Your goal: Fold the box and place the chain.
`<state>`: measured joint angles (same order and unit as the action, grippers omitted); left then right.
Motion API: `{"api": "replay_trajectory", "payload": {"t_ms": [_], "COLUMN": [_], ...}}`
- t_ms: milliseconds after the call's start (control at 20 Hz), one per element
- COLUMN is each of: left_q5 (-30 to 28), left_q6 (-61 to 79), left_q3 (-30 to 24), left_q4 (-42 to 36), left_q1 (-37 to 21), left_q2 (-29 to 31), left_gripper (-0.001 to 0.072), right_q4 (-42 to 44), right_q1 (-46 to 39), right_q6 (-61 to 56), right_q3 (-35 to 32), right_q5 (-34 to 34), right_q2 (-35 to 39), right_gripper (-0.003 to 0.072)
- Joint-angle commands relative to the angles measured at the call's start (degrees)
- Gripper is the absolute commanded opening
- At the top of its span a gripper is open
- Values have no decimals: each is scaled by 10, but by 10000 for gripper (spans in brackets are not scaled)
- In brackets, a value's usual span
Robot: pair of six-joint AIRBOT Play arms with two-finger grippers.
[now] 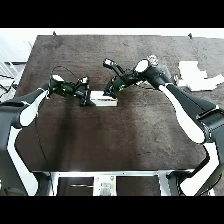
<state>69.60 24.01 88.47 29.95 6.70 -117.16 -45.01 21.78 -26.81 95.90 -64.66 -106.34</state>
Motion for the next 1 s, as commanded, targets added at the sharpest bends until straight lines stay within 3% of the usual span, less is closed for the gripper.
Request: {"api": "replay_trajectory", "payload": {"t_ms": [0, 300, 400, 500, 550, 600, 950], "left_q5": [0, 0, 0, 0, 0, 0, -1], "left_q6": [0, 0, 0, 0, 0, 0, 0], "left_q3": [0, 0, 0, 0, 0, 0, 0], "left_q4": [0, 0, 0, 0, 0, 0, 0], "left_q1": [0, 0, 0, 0, 0, 0, 0], "left_q2": [0, 0, 0, 0, 0, 0, 0], "left_gripper": [475, 475, 476, 476, 476, 476, 476], "right_q4": [0, -4, -11, -11, -11, -11, -41], "right_q1": [1, 0, 0, 1, 1, 2, 17], "right_q6": [8, 10, 10, 9, 9, 9, 9], "right_q3": [0, 3, 3, 3, 3, 3, 3], "right_q5": [-9, -18, -18, -9, -4, -1, 23], "right_q2": [0, 0, 0, -1, -1, -1, -6], "right_gripper": [260, 167, 169, 173, 258, 283, 296]}}
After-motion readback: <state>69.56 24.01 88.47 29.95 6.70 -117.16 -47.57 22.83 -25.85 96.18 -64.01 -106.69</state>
